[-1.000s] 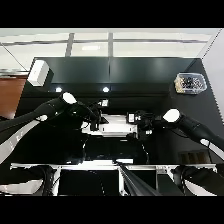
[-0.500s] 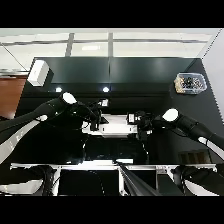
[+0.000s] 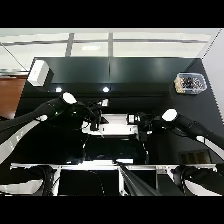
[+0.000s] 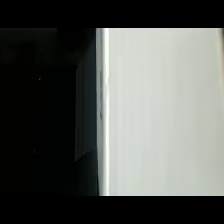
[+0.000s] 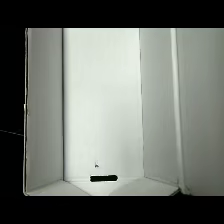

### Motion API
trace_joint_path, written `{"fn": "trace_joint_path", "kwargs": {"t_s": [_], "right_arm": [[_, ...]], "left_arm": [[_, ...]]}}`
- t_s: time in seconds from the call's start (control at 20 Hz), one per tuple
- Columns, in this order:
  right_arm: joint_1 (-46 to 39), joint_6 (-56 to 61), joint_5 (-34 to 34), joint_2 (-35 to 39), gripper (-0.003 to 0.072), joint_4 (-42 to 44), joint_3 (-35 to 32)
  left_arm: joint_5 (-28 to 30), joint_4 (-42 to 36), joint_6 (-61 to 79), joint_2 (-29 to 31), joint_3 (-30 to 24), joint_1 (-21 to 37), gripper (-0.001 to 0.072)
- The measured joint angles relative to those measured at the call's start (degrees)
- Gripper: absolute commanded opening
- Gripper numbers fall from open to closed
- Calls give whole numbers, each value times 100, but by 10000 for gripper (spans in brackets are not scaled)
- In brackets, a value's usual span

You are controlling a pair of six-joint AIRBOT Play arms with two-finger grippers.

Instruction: Fold the box and place the chain.

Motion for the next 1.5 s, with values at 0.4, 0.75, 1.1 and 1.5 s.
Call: {"fn": "trace_joint_path", "kwargs": {"t_s": [0.4,0.75,1.1,1.5], "right_arm": [[0,-15,-7,-120,708,48,4],[0,-4,-31,-127,597,17,4],[0,-2,-55,-127,422,0,0],[0,-2,-48,-127,422,-7,0]], "left_arm": [[-2,0,4,0,0,0,28],[-7,2,7,0,0,7,28],[-7,28,-76,24,2,9,241],[-457,944,-1318,1086,105,389,553]]}}
